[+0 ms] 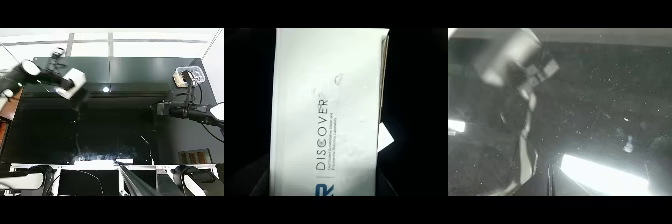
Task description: Fold the box and place the chain.
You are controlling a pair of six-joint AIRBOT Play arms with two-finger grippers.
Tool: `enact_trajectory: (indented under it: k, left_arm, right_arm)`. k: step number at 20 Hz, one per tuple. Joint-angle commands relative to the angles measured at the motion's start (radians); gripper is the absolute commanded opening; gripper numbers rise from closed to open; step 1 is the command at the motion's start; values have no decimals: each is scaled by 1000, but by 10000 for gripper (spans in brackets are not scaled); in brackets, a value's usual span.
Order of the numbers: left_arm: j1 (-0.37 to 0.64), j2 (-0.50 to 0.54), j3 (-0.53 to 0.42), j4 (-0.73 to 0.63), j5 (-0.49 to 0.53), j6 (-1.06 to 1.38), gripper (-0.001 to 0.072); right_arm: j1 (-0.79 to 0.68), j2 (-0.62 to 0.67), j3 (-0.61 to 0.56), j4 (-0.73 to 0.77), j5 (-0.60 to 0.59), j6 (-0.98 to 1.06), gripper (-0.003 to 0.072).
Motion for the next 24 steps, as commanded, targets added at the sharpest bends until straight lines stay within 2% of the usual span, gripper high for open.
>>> enact_trajectory:
  k: [1,3,6,10,11,12,13,16,21,22,23,24]
  left_arm:
    - [241,-201,267,117,-106,-214,298]
    - [308,-301,407,134,-101,-228,297]
    - [350,-436,589,228,-119,-277,296]
    - [344,-592,769,164,-135,-283,297]
    - [337,-606,783,167,-117,-283,356]
    - [330,-608,782,179,-92,-283,616]
    - [323,-607,783,196,-89,-288,710]
    - [311,-552,803,218,-154,-295,710]
    - [302,-335,803,146,-266,-352,701]
    - [299,-294,801,106,-320,-401,573]
    - [295,-261,800,61,-393,-433,247]
    - [286,-233,792,16,-459,-434,29]
  right_arm:
    - [-1,0,0,8,33,0,34]
    - [0,0,0,27,51,2,35]
    - [0,0,0,79,41,4,35]
    - [0,0,1,100,37,4,35]
    - [0,0,0,111,37,4,35]
    - [0,0,1,120,37,4,35]
    - [0,0,0,120,39,4,35]
    - [0,0,0,119,36,3,35]
    - [-1,0,2,82,-54,3,42]
    - [-3,0,10,38,-71,4,44]
    - [-3,0,29,-31,-74,11,44]
    - [-6,0,64,-124,-58,52,44]
